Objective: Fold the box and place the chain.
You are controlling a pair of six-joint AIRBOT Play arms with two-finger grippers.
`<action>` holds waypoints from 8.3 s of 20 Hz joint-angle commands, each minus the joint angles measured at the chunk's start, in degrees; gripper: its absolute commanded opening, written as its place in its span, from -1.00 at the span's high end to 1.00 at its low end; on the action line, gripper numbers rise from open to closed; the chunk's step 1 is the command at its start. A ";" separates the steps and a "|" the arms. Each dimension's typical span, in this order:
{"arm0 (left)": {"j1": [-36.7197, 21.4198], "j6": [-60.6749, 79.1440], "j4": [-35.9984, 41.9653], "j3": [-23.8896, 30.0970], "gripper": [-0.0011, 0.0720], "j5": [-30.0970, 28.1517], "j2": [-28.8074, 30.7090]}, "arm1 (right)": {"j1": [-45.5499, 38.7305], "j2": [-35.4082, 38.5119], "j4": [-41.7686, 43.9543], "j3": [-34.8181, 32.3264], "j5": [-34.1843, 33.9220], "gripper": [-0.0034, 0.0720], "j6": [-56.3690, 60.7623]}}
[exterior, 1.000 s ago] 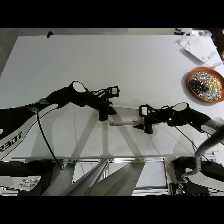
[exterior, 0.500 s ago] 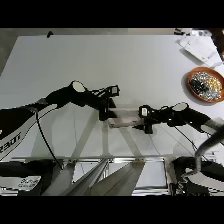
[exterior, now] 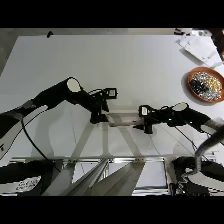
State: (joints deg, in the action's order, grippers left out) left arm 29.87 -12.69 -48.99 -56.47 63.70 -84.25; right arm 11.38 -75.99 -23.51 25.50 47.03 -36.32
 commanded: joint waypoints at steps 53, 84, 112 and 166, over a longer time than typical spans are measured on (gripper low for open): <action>11.04 -38.21 -18.16 1.49 0.97 -6.88 20.63 | -0.02 0.02 -0.07 -0.02 0.11 -0.19 -0.17; 0.94 19.23 7.96 23.15 0.87 -21.99 9.79 | -0.02 0.02 -0.07 -0.02 0.13 -0.19 -0.17; 5.62 26.84 17.29 23.10 0.34 -29.20 9.66 | -0.02 0.02 -0.07 -0.02 0.11 -0.19 -0.17; -6.73 -40.41 2.43 32.13 0.96 -21.31 30.77 | -0.02 0.02 -0.07 -0.02 0.11 -0.19 -0.17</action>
State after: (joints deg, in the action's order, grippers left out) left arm 26.35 -42.46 -43.75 -27.18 38.89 -54.30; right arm 11.35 -75.99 -23.55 25.50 47.07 -36.47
